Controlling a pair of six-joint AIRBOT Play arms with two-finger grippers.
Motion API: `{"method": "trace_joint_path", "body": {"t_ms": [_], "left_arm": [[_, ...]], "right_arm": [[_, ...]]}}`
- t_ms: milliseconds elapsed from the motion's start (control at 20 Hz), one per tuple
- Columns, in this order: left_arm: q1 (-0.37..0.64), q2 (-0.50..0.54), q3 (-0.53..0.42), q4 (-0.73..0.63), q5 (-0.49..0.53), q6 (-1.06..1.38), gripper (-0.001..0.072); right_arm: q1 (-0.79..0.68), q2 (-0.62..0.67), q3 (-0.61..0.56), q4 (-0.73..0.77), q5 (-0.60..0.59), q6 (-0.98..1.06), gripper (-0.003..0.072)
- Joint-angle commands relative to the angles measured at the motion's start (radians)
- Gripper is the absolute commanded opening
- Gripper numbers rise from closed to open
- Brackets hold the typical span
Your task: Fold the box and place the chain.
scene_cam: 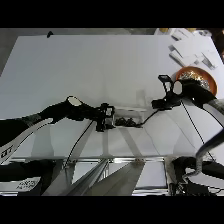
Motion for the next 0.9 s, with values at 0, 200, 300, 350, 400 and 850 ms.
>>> {"method": "trace_joint_path", "body": {"t_ms": [0,200,300,350,400,850], "left_arm": [[0.000,0.000,0.000,0.000,0.000,0.000,0.0069],[0.000,0.000,0.000,0.000,0.000,0.000,0.0069],[0.000,0.000,0.000,0.000,0.000,0.000,0.0069],[0.000,0.000,0.000,0.000,0.000,0.000,0.0069],[0.000,0.000,0.000,0.000,0.000,0.000,0.0069],[0.000,0.000,0.000,0.000,0.000,0.000,0.0069]], "right_arm": [[0.000,0.057,0.000,0.001,0.044,-0.019,0.0013],[0.001,0.239,0.000,0.056,0.122,-0.058,0.0013],[0.001,0.352,0.000,0.108,0.159,-0.087,0.0013],[0.001,0.413,0.000,0.147,0.174,-0.104,0.0013],[0.001,0.472,0.000,0.193,0.188,-0.121,0.0013],[0.001,0.752,0.000,0.619,0.300,-0.281,0.0014]]}}
